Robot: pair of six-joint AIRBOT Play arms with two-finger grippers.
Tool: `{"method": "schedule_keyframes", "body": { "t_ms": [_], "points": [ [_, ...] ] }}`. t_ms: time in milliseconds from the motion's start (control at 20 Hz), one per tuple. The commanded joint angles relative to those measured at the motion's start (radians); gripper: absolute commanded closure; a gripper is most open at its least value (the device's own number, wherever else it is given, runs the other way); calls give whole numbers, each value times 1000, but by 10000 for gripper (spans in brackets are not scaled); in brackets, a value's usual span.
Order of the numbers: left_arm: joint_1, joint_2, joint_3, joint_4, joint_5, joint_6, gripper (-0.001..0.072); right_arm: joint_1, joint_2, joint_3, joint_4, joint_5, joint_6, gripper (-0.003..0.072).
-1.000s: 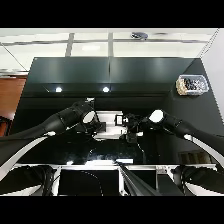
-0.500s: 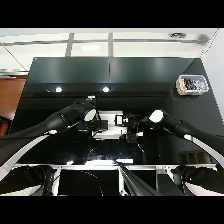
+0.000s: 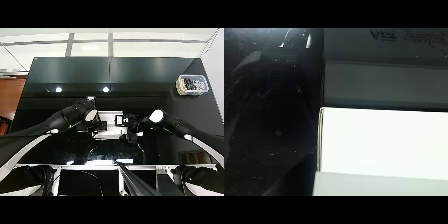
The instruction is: Fold the box and place the chain.
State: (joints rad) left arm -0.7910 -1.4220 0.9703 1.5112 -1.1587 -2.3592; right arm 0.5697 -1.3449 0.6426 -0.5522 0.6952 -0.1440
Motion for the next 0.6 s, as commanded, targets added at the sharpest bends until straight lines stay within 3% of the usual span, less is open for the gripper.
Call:
{"method": "schedule_keyframes", "body": {
  "t_ms": [0,250,300,350,400,500,550],
  "points": [
    [0,-1,1,-2,5,-1,683,0,-1,0,1,0,2,463],
    [1,-1,1,0,11,-1,683,0,0,0,1,0,9,461],
    [1,-1,1,0,13,-1,683,0,0,0,1,0,18,429],
    [1,-1,1,0,14,-1,683,0,0,0,0,2,45,326],
    [1,-1,1,0,14,-1,683,0,3,0,-2,23,67,289],
    [1,-1,1,0,13,-1,683,-1,18,0,-6,48,74,287],
    [1,0,1,0,12,-1,683,-3,34,0,-6,44,85,126]
  ]
}}
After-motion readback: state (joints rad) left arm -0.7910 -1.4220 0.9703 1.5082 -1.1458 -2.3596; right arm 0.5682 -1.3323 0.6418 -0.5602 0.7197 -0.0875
